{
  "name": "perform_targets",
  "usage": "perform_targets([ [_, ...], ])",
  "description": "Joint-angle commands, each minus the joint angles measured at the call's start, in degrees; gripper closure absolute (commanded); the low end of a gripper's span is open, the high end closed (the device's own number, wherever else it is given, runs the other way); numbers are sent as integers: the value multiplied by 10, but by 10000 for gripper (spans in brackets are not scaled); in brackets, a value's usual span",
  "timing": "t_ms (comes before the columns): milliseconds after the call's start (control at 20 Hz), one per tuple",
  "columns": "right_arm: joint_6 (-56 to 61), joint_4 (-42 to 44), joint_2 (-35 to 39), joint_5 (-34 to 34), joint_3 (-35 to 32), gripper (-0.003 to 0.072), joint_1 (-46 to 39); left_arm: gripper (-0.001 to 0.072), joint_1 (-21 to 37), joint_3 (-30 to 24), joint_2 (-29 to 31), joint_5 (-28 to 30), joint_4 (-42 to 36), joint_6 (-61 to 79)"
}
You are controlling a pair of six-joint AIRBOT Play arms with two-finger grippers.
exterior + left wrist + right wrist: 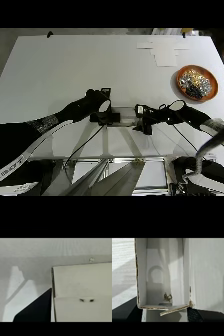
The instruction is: Fold the box and place the chain.
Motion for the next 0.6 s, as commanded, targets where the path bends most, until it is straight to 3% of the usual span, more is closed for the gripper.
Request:
perform_targets([
  [0,0,0,0,0,0,250,0,580,-3,-1,-7,9,-7,2],
  [100,0,0,0,0,0,250,0,588,-3,-1,-8,9,-7,2],
  [150,0,0,0,0,0,250,0,711,-3,-1,-8,8,-7,3],
  [350,0,0,0,0,0,250,0,695,-3,-1,-8,6,-7,2],
  [450,0,0,0,0,0,250,0,609,-3,-1,-5,2,-7,5],
  [550,0,0,0,0,0,250,0,599,0,-1,7,0,-7,10],
])
